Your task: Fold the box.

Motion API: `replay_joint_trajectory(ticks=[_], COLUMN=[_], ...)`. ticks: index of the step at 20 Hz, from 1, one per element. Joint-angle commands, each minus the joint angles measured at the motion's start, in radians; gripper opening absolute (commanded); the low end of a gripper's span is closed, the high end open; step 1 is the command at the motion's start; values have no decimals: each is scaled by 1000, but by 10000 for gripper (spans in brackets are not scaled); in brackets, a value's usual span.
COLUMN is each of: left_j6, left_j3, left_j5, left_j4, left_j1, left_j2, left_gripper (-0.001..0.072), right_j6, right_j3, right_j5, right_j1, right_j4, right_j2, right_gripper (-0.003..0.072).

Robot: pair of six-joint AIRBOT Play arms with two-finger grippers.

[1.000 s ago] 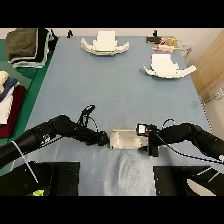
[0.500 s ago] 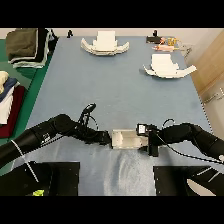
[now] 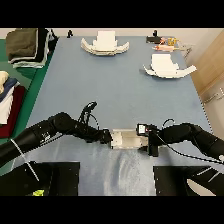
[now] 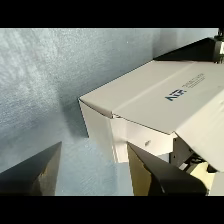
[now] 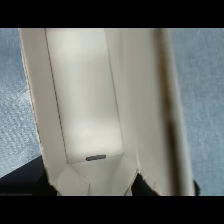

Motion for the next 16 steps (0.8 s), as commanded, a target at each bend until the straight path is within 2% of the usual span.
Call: replay_joint_trajectory(ticks=[1, 4, 8, 11, 14, 16], left_j6=[0, 6, 7, -10, -109, -279], left_j3=[14, 15, 14, 16, 45, 81], left_j5=[0, 15, 63, 62, 88, 113], left_j4=[-10, -61, -65, -63, 18, 169], left_j1=[-1, -2, -2, -4, -48, -99], left_j2=[0, 0, -13, -38, -57, -72], left_gripper=[641, 641, 640, 638, 631, 630], right_j6=[0, 0, 0, 0, 0, 0], right_j3=[1, 1, 1, 1, 1, 0], right_j5=[0, 0, 0, 0, 0, 0], right_j1=[1, 1, 1, 1, 1, 1], right_j4=[0, 0, 0, 0, 0, 0], right_j2=[0, 0, 0, 0, 0, 0], right_gripper=[506, 507, 506, 506, 506, 507])
